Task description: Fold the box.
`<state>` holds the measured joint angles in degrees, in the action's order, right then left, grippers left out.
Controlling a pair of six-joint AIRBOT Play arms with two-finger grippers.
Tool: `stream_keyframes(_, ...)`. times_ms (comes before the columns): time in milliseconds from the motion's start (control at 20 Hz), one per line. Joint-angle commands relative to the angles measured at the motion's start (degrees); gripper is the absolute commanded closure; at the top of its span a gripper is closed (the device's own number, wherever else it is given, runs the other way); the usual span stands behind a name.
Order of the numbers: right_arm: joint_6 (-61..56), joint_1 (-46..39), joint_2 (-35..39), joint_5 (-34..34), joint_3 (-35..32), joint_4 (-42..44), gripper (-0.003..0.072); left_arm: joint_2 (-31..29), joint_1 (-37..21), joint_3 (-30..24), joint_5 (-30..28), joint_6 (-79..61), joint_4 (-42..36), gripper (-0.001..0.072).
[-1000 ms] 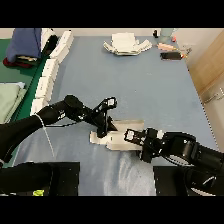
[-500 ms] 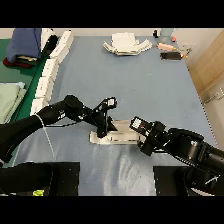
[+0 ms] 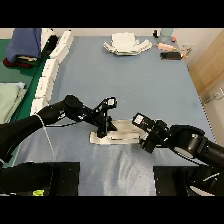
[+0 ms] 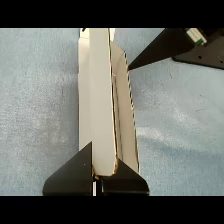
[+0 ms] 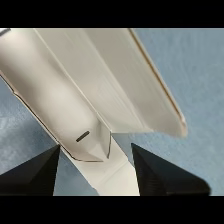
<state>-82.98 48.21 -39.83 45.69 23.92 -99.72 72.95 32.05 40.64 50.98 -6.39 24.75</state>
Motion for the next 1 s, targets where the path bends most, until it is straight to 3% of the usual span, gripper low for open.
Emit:
stream_keyframes(0, 26.99, -10.23, -0.13, -1.86, -0.11, 18.21, -0.0034, -0.09, 0.02, 0.02, 0.09, -0.02, 0.09, 0.0696)
stream_keyframes(150, 59.71, -20.76, -1.73, 0.17, -0.13, 40.81, -0.0034, -0.09, 0.02, 0.02, 0.09, -0.02, 0.09, 0.0696)
stream_keyframes(250, 72.24, -25.49, -4.81, 3.69, -0.13, 50.16, -0.0034, -0.09, 0.02, 0.02, 0.11, -0.02, 0.09, 0.0696)
stream_keyframes(500, 76.56, -26.8, -12.28, 5.25, -0.07, 52.63, -0.0034, -0.09, 0.02, 0.02, 0.11, -0.02, 0.09, 0.0696)
stream_keyframes(950, 68.0, -26.8, -11.5, 3.8, -0.07, 46.36, -0.0033, -0.09, 0.02, 0.0, 0.11, -0.02, 0.09, 0.0696)
